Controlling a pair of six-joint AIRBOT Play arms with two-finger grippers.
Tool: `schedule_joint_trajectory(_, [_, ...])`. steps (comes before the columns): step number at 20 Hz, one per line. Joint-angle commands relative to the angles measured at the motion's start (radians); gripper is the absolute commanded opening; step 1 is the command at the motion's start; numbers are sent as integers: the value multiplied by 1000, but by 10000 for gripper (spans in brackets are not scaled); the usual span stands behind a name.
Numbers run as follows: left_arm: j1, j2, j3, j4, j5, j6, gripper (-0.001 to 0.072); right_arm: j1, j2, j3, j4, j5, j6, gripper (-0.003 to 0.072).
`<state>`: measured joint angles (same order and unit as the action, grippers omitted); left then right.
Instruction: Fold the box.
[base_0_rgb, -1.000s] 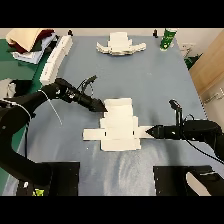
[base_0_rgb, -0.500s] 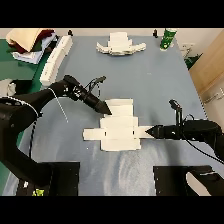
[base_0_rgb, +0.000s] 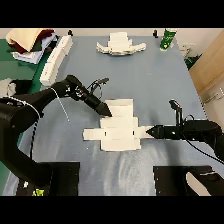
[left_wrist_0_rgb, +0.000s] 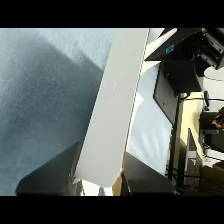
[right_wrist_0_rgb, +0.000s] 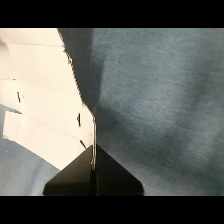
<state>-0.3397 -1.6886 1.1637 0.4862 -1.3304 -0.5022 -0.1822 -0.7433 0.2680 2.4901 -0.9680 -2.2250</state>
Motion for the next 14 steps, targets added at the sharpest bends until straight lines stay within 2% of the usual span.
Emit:
schedule_joint_trajectory(1, [-4, -1, 7, -5, 24, 10, 286, 0, 1, 0, 0, -1, 0, 2])
schedule_joint_trajectory(8, [-12, -1, 7, -21, 29, 21, 284, 0, 1, 0, -8, -9, -1, 1])
schedule_joint_trajectory(9, [-16, -1, 7, -20, 29, 26, 242, 0, 1, 0, -8, -9, -1, 1])
schedule_joint_trajectory(10, [-22, -1, 7, -18, 29, 40, 34, 0, 1, 0, -8, -9, -1, 2])
schedule_joint_trajectory(14, [-31, -1, 7, 5, 26, 44, 15, -1, 1, 0, -8, -8, -1, 3])
